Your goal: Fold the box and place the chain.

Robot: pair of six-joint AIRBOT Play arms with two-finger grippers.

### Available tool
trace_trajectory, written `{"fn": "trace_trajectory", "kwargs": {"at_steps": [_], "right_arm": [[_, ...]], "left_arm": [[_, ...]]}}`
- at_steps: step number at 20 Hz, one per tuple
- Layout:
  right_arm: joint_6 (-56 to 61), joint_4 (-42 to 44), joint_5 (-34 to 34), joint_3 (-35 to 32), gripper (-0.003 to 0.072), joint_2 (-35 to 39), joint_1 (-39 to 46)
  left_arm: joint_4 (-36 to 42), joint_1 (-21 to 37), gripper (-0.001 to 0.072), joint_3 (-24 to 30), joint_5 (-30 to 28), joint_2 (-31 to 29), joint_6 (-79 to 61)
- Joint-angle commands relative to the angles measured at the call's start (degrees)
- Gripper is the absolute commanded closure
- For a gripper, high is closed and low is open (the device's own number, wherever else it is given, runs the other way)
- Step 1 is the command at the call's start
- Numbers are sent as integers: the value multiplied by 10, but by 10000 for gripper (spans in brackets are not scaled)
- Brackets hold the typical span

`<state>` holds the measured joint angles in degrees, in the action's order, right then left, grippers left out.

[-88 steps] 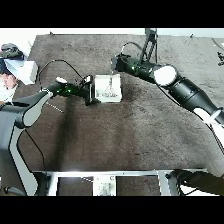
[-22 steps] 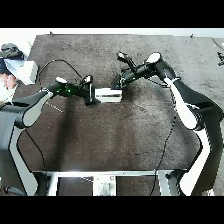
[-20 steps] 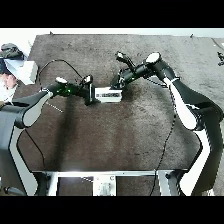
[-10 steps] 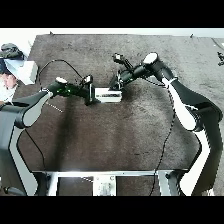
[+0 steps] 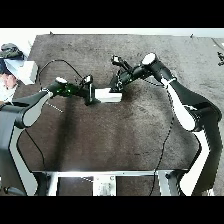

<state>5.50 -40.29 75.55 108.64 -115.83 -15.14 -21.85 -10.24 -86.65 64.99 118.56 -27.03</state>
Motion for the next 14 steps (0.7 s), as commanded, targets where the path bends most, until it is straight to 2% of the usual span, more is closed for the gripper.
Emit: {"fn": "trace_trajectory", "kwargs": {"at_steps": [1, 11, 14], "right_arm": [[0, -22, -19, 0, 290, 0, -2], [18, 7, -4, -2, 290, 30, -3], [16, 6, -10, -29, 290, 30, -6]], "left_arm": [[0, 0, 220, 0, 0, 0, 0], [0, 0, 220, 0, 0, 0, 0], [0, 0, 220, 0, 0, 0, 0]]}}
